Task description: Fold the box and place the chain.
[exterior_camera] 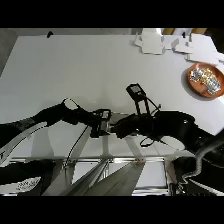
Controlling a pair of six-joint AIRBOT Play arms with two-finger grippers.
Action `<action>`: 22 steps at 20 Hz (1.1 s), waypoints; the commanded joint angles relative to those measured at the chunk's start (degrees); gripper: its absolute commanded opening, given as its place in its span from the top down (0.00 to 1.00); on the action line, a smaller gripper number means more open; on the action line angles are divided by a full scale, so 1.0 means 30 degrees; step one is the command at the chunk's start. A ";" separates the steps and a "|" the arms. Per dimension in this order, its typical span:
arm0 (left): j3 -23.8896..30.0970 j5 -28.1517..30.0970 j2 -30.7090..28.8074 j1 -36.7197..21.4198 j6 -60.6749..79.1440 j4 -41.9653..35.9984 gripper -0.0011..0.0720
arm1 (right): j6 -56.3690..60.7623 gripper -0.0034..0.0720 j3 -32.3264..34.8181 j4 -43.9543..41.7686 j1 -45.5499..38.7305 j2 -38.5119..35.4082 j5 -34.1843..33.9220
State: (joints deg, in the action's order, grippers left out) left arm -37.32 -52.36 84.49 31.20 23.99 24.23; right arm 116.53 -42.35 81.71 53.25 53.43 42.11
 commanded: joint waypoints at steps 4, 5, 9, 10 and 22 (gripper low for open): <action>-0.0015 0.0007 -0.0015 -0.0015 0.0000 0.0007 0.61 | -0.2390 0.69 -0.1909 0.0087 -0.2171 0.0561 0.2521; -0.0015 0.0007 -0.0015 -0.0015 0.0007 0.0007 0.61 | -0.2470 0.69 -0.2310 0.0503 -0.3118 0.0517 0.3330; -0.0015 0.0007 -0.0015 -0.0015 0.0007 0.0007 0.61 | -0.3162 0.72 -0.2616 0.1647 -0.7169 0.0328 0.4503; -0.0015 0.0007 -0.0015 -0.0015 0.0007 0.0007 0.61 | -0.3162 0.72 -0.2616 0.2113 -0.8051 0.0423 0.4976; -0.0015 0.0007 -0.0015 -0.0015 0.0007 0.0007 0.61 | -0.3162 0.68 -0.0211 0.3832 -1.0732 0.4765 0.5034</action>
State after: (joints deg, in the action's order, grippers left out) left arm -37.32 -52.34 84.49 31.20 23.99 24.25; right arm 107.07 -44.10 92.79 21.58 64.71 58.70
